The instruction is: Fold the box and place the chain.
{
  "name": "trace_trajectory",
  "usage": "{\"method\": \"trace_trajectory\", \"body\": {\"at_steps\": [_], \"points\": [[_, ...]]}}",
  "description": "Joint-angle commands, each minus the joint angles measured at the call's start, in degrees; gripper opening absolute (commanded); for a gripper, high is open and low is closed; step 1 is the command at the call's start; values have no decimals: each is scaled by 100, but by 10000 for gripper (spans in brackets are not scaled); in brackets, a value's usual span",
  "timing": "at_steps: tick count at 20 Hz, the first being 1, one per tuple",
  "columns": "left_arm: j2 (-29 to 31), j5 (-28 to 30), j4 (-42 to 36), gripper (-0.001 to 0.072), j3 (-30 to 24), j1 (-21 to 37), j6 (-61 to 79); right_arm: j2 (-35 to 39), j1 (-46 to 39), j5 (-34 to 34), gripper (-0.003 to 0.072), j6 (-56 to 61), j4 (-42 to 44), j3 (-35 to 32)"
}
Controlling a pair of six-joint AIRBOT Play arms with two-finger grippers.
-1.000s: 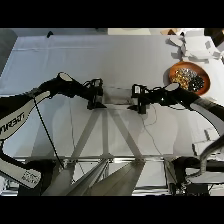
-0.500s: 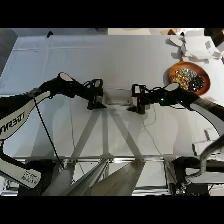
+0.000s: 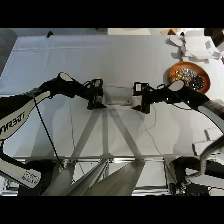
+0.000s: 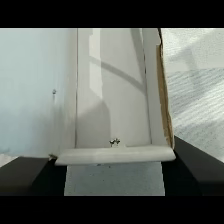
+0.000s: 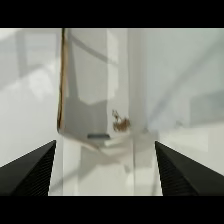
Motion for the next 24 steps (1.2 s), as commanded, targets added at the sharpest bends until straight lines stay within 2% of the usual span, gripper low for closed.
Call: {"method": "trace_trajectory", "body": {"at_steps": [1, 2, 3, 6, 7, 9, 10, 11, 12, 17, 20, 24], "points": [[-4, 2, 0, 213, -2, 0, 2, 487, 0, 37, 678, 1255, -1003, 4], [-4, 2, 0, 213, -2, 0, 2, 662, 0, 90, 658, 1615, -1318, 4], [-4, 2, 2, 213, -2, 0, 2, 837, 0, 192, 582, 1873, -1556, 4], [-4, 2, 2, 213, -2, 0, 2, 1373, 0, 568, 264, 2347, -1676, 4], [-4, 2, 0, 213, -2, 0, 2, 1495, 7, 706, 229, 2448, -1502, 4], [-4, 0, 0, 213, -2, 0, 2, 1591, 7, 960, 225, 2450, -931, 4], [-4, 2, 0, 213, -2, 0, 2, 1589, 7, 1032, 183, 2448, -673, 4], [-4, 2, 0, 213, -2, 0, 2, 1589, 7, 1051, 56, 2420, -494, 2], [-4, 2, 0, 213, -2, 0, 2, 1589, 7, 1010, 11, 2361, -363, 2], [-4, 2, 0, 213, -2, 0, 2, 1541, 7, 531, 8, 2352, 249, 2], [-4, 2, 0, 213, -2, 0, 2, 1274, 184, 426, 7, 2186, 439, 2], [-4, 2, 0, 213, -2, 0, 2, 540, 120, 326, 8, 1237, 2041, 4]]}}
